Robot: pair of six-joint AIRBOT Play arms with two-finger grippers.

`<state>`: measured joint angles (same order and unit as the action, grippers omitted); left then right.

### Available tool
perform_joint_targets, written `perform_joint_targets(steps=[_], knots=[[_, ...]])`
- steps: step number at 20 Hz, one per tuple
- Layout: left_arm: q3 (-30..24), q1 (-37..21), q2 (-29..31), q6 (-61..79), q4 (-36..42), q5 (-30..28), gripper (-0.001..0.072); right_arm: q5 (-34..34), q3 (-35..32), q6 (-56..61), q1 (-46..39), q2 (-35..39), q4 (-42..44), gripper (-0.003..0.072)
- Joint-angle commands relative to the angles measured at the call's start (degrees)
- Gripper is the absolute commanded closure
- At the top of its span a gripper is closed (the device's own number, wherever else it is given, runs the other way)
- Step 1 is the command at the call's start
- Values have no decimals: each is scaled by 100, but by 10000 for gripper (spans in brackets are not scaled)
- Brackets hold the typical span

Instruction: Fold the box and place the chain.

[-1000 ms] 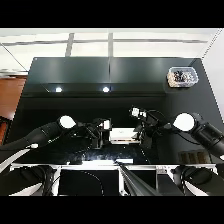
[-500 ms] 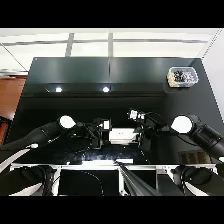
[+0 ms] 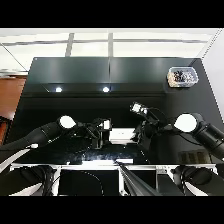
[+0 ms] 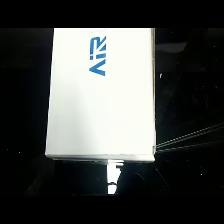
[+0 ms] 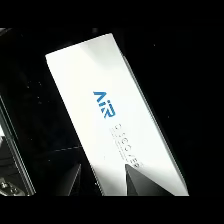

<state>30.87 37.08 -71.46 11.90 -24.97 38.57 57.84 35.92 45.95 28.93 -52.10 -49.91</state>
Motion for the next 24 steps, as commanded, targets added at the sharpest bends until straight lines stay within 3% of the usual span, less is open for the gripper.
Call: perform_joint_targets(steps=[1,2,4,10,16,24], knots=[[0,4,-4,9,-4,0,305,313,66,1353,-358,109,42,454],[0,4,-4,9,-4,0,305,376,63,1853,-501,114,42,667],[0,4,-4,9,-4,0,305,319,-11,3016,-656,111,184,646],[0,4,-4,9,-4,0,305,-396,-651,3163,-651,-188,1528,646],[0,4,-4,9,-4,0,305,-452,-732,3139,-640,-645,1434,646],[0,4,-4,9,-4,0,305,-448,-732,3136,-643,-693,1281,646]])
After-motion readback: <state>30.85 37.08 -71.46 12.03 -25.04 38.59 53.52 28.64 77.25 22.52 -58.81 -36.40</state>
